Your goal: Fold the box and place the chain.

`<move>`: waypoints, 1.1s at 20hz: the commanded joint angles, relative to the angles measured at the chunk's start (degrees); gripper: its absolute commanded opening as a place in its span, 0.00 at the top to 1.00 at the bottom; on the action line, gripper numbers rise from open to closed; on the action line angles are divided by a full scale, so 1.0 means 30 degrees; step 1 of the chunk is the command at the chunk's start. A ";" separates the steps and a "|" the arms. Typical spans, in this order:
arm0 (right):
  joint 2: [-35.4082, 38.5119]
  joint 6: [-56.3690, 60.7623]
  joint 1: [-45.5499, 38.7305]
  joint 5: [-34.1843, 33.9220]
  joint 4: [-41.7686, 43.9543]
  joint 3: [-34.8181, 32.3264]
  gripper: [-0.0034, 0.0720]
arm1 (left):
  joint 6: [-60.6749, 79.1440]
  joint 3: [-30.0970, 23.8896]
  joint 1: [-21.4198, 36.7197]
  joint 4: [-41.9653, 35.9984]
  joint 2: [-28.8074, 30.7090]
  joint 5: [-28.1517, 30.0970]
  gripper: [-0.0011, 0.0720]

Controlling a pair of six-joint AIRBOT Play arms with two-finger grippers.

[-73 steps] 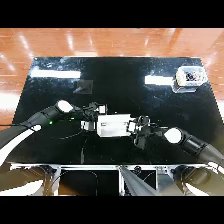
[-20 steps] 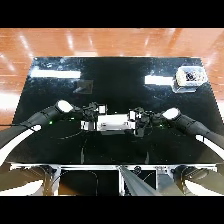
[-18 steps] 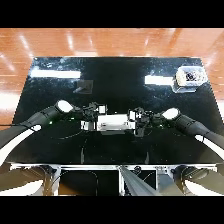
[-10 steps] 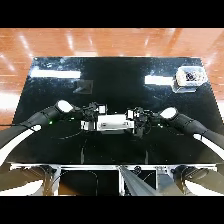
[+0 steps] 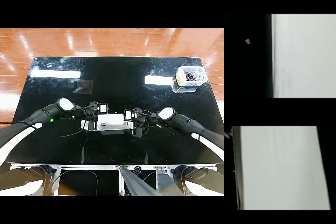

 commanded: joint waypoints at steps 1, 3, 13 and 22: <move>-0.0007 0.0073 0.0029 -0.0007 -0.0029 0.0015 0.02 | -0.0721 0.0313 0.0007 0.1122 -0.0277 -0.0656 0.95; -0.0015 0.0211 0.0029 -0.0022 0.0051 0.0044 0.02 | -0.0925 0.0313 0.0000 0.1129 -0.0277 -0.0656 0.95; -0.0007 0.0583 0.0029 -0.0007 0.0474 0.0095 0.02 | -0.1144 0.0313 0.0000 0.1129 -0.0277 -0.0714 0.95; -0.0007 0.0772 0.0029 0.0474 0.0605 0.0153 0.01 | -0.1151 0.0313 0.0000 0.1129 -0.0277 -0.0714 0.95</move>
